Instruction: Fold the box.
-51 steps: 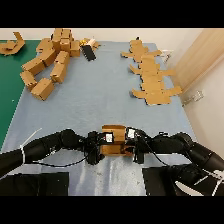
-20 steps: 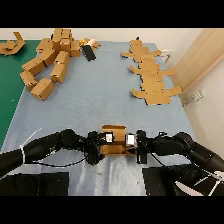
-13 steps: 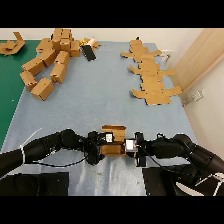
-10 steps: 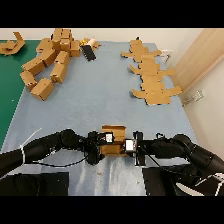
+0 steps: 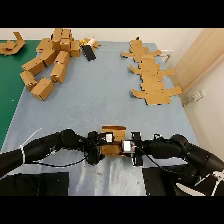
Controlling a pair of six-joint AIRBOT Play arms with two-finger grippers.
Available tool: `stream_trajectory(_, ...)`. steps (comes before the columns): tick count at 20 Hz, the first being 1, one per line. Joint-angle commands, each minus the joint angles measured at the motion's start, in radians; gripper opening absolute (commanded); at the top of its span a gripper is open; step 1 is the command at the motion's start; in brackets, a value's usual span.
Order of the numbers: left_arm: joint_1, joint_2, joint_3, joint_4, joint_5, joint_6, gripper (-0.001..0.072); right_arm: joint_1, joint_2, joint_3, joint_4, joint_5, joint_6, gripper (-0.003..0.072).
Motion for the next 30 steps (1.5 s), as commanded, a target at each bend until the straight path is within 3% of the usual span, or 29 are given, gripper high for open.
stream_trajectory(1, 0.001, 0.0, 0.001, -0.001, 0.0, 0.0, 0.061, 0.025, -0.026, 0.001, 0.018, 0.047, 0.0, 0.0264)
stream_trajectory(2, 0.001, 0.0, 0.001, -0.001, 0.0, 0.0, 0.061, 0.025, -0.037, 0.001, 0.022, 0.05, 0.0, 0.0461)
stream_trajectory(3, 0.001, 0.0, 0.001, -0.001, 0.0, 0.0, 0.061, 0.024, -0.046, 0.001, 0.021, 0.048, 0.0, 0.0499)
stream_trajectory(16, 0.001, 0.0, 0.001, -0.001, 0.0, 0.0, 0.061, 0.023, -0.031, 0.001, -0.04, 0.044, 0.026, 0.0499)
stream_trajectory(18, 0.001, 0.0, 0.001, -0.001, 0.0, 0.0, 0.061, 0.023, 0.021, 0.001, -0.076, -0.014, 0.123, 0.0498)
stream_trajectory(21, 0.001, 0.0, 0.001, -0.001, 0.0, 0.0, 0.061, 0.023, 0.151, 0.002, -0.311, -0.127, 0.539, 0.0495)
stream_trajectory(22, 0.001, 0.0, 0.001, -0.001, 0.0, 0.0, 0.061, 0.023, 0.201, 0.007, -0.383, -0.167, 0.694, 0.0398)
stream_trajectory(23, 0.001, 0.0, 0.001, -0.001, 0.0, 0.0, 0.061, 0.023, 0.257, 0.015, -0.451, -0.212, 0.845, 0.0212)
stream_trajectory(27, 0.001, 0.0, 0.001, -0.001, 0.0, 0.0, 0.0609, 0.023, 0.429, 0.02, -0.583, -0.325, 1.293, 0.0157)
stream_trajectory(28, 0.001, 0.0, 0.001, -0.001, 0.0, 0.0, 0.061, 0.023, 0.446, 0.02, -0.634, -0.369, 1.46, 0.0105)
stream_trajectory(29, 0.001, 0.0, 0.001, -0.001, 0.0, 0.0, 0.061, 0.023, 0.452, 0.019, -0.704, -0.417, 1.639, 0.0006)
stream_trajectory(30, 0.001, 0.0, 0.001, -0.001, 0.0, 0.0, 0.061, 0.023, 0.452, 0.019, -0.761, -0.447, 1.794, 0.0006)
